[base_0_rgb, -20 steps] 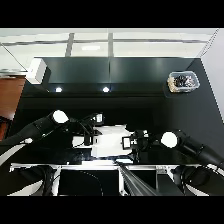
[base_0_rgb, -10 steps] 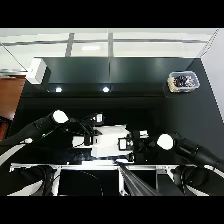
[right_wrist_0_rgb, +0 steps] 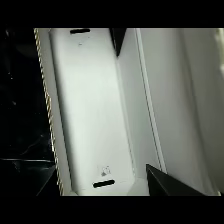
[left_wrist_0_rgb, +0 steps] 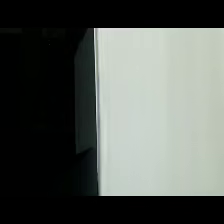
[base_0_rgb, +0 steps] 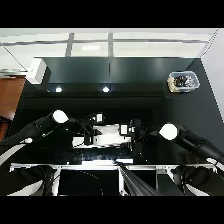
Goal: Fold the box and place the chain.
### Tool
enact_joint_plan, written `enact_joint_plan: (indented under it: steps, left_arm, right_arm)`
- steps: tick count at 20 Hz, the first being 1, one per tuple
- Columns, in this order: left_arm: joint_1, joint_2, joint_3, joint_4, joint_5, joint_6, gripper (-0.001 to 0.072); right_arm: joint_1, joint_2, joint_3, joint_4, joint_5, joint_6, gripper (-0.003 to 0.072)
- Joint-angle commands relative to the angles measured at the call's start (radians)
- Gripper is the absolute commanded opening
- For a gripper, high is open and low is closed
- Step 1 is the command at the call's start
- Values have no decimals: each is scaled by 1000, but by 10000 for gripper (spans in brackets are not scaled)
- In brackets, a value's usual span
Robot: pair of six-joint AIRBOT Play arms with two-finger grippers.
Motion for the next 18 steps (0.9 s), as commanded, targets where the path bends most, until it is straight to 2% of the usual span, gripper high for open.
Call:
enact_joint_plan:
  steps: [1,18]
  left_arm:
    - [0,0,0,1,-2,3,24]
    - [0,0,0,1,-2,3,24]
  right_arm:
    - [-21,0,14,-7,12,3,609]
    - [-29,41,14,-74,5,93,609]
